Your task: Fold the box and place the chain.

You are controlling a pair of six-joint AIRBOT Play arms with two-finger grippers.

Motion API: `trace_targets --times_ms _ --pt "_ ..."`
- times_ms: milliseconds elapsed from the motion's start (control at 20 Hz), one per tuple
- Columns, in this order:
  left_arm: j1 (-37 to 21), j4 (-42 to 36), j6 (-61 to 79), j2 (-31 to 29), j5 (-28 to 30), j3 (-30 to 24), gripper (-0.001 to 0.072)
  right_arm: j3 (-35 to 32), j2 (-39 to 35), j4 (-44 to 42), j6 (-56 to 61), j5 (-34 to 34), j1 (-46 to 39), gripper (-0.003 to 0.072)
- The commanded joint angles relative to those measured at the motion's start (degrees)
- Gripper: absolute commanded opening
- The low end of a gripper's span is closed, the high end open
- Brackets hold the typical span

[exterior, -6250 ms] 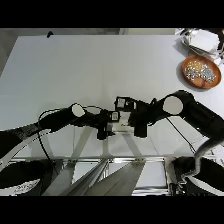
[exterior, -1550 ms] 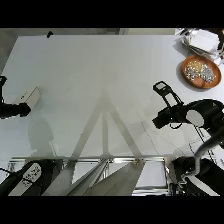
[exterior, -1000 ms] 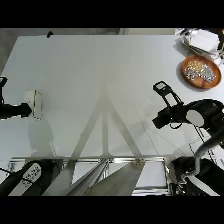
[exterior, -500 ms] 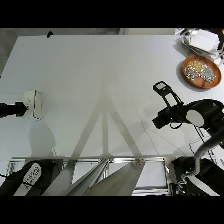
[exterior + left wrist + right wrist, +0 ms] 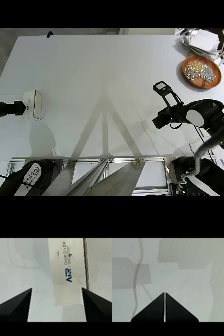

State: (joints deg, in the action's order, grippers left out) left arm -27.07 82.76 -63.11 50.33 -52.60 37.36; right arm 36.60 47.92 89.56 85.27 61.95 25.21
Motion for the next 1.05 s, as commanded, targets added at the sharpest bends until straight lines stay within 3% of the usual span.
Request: trace_targets --times_ms 0,1000 --pt "0.04 -0.02 0.02 -0.04 0.85 -0.02 0.0691 0.04 0.00 -0.02 0.00 0.00 0.02 0.0013" --pt "0.04 -0.85 0.09 2.19 3.93 -0.02 0.0691 0.04 0.00 -0.02 0.00 0.00 0.02 0.0013"
